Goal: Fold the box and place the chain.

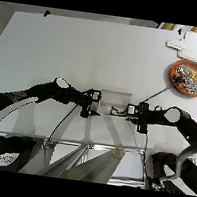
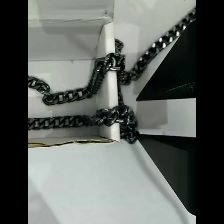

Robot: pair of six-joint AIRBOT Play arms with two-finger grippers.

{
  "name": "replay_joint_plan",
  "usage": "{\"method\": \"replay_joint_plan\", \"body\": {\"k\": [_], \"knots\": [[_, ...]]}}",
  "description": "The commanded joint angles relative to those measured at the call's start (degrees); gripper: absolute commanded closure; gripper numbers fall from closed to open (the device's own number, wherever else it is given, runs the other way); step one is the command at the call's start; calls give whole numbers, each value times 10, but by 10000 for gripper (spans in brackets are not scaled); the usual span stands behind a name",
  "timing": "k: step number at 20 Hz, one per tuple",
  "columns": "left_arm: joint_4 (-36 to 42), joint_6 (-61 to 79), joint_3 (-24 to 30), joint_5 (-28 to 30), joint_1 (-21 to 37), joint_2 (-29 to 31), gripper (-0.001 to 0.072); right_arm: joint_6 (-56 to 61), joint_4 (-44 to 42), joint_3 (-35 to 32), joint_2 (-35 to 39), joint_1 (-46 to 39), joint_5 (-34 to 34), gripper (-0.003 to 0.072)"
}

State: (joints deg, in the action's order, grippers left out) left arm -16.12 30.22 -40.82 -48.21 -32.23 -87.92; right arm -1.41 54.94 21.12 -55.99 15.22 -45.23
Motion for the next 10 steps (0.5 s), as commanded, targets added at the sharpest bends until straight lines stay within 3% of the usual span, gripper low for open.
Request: {"method": "replay_joint_plan", "body": {"k": [1, 8, 10], "knots": [[0, 0, 0, 0, 0, 0, 505, -7, -34, -1, -14, 1, 5, 464], [0, 0, 0, 0, 0, 0, 505, -6, -42, -1, -31, 1, 5, 514], [0, 0, 0, 0, 0, 0, 505, -6, -42, -1, -32, 1, 0, 598]]}}
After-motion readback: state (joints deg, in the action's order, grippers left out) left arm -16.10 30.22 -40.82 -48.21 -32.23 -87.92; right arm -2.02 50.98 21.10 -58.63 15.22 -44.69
